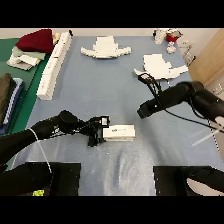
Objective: Fold the box.
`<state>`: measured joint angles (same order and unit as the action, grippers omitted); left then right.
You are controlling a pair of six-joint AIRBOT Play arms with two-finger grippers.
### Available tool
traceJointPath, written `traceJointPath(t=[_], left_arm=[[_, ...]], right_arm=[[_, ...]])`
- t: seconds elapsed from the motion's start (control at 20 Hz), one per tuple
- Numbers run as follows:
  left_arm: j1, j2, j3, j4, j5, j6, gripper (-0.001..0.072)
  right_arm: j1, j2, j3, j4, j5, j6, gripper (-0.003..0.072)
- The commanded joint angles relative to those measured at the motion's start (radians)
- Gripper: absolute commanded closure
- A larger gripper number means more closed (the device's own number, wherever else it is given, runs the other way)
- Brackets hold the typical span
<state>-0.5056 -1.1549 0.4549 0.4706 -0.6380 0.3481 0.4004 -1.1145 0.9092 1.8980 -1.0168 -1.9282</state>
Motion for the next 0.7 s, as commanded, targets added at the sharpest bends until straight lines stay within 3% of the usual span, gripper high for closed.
traceJointPath(t=[0.0,0.2,0.65], left_arm=[[0.0,0.0,0.0,0.0,0.0,0.0,0.0197],[0.0,0.0,0.0,0.0,0.0,0.0,0.0197],[0.0,0.0,0.0,0.0,0.002,0.003,0.0197]], right_arm=[[-0.058,-0.152,0.177,-0.034,-0.152,0.01,0.0681],[-0.058,-0.239,0.249,-0.032,-0.149,0.021,0.0681],[-0.058,-0.245,0.25,-0.033,-0.146,0.025,0.0681]])
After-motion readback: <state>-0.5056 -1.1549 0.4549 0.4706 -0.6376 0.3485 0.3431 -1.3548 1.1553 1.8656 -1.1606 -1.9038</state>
